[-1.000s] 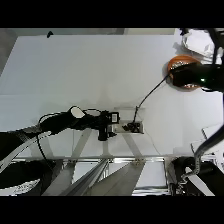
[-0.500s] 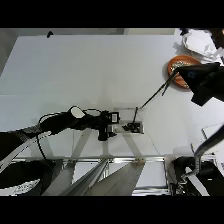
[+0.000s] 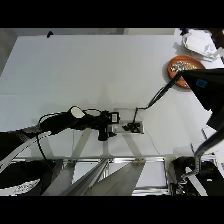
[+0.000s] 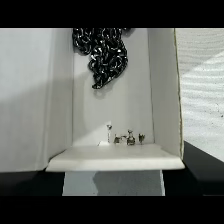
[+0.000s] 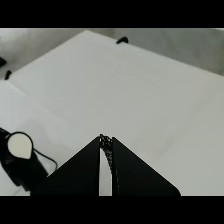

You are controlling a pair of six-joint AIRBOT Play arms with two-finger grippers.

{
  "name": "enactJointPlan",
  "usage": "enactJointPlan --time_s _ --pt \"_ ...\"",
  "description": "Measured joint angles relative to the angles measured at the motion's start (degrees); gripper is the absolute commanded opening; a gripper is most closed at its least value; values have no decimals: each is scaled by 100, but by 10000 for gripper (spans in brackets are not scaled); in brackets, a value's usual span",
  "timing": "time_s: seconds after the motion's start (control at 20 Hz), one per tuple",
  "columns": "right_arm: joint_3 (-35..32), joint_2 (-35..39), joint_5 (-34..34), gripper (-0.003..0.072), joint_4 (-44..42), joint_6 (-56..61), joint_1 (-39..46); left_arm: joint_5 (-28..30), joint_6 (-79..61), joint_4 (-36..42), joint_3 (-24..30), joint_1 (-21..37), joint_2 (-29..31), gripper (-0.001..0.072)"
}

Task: Fold the box and place the chain.

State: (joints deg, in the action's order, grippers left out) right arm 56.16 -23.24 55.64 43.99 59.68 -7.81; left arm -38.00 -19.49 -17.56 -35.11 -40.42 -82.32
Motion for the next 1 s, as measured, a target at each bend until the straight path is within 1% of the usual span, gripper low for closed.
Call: enactJointPlan --time_s 0.3,0.6,0.8,1.0 --pt "0 297 46 22 -461 -442 0 0 0 0 0 0 0 272" --pt "2 579 144 22 -577 -769 0 0 0 0 0 0 0 272" --pt "-4 546 479 22 -452 -752 0 0 0 0 0 0 0 272" --pt "-155 323 765 22 -409 -675 0 2 0 0 0 0 0 272"
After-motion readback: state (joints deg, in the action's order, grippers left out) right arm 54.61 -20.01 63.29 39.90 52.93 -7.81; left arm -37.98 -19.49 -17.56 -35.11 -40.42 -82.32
